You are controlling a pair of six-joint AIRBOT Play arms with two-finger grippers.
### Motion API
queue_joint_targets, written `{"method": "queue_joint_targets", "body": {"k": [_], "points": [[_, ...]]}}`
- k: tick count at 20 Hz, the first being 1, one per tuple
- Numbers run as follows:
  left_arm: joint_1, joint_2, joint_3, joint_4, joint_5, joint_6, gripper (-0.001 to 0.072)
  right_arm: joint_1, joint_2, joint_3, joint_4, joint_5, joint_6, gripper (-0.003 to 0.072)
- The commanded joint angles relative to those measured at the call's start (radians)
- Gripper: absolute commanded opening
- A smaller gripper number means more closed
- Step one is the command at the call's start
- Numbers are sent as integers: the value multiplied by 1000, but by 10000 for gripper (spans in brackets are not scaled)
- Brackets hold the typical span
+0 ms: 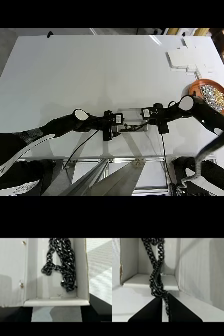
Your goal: Fold the box and place the chain.
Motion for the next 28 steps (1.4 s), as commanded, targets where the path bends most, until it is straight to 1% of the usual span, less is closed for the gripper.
{"method": "queue_joint_targets", "body": {"k": [1,4,6,9,11,12,14,16,18,19,20,22,24,25,26,27,28], "points": [[0,1,0,0,0,0,204,-1,-4,-1,-40,18,61,16],[0,1,0,0,0,0,204,-1,62,-1,-119,43,150,16],[0,1,0,0,0,0,204,0,141,-1,-120,52,209,16],[0,1,0,0,0,0,204,50,278,-1,-40,85,235,16],[0,1,0,0,0,0,204,135,345,-1,67,86,235,16],[0,1,0,0,0,0,204,187,361,-1,108,63,235,16],[0,1,0,0,0,0,204,311,359,-2,163,-32,255,16],[0,1,0,0,0,0,204,438,341,-2,169,-181,311,16],[0,1,0,0,0,0,204,530,309,-2,169,-302,343,16],[0,1,0,0,0,0,204,560,290,-2,168,-342,359,16],[0,1,0,0,0,0,204,577,267,-2,168,-366,372,16],[0,1,0,0,0,0,204,581,221,-2,158,-373,412,16],[0,1,0,0,0,0,204,581,194,-2,110,-373,457,20],[0,1,0,0,0,0,204,581,191,-2,90,-373,467,51],[0,1,0,0,0,0,204,580,193,-2,77,-377,467,104],[0,1,0,0,0,0,204,579,198,-2,66,-381,467,125],[0,1,0,0,0,0,204,579,212,-2,45,-382,467,125]]}}
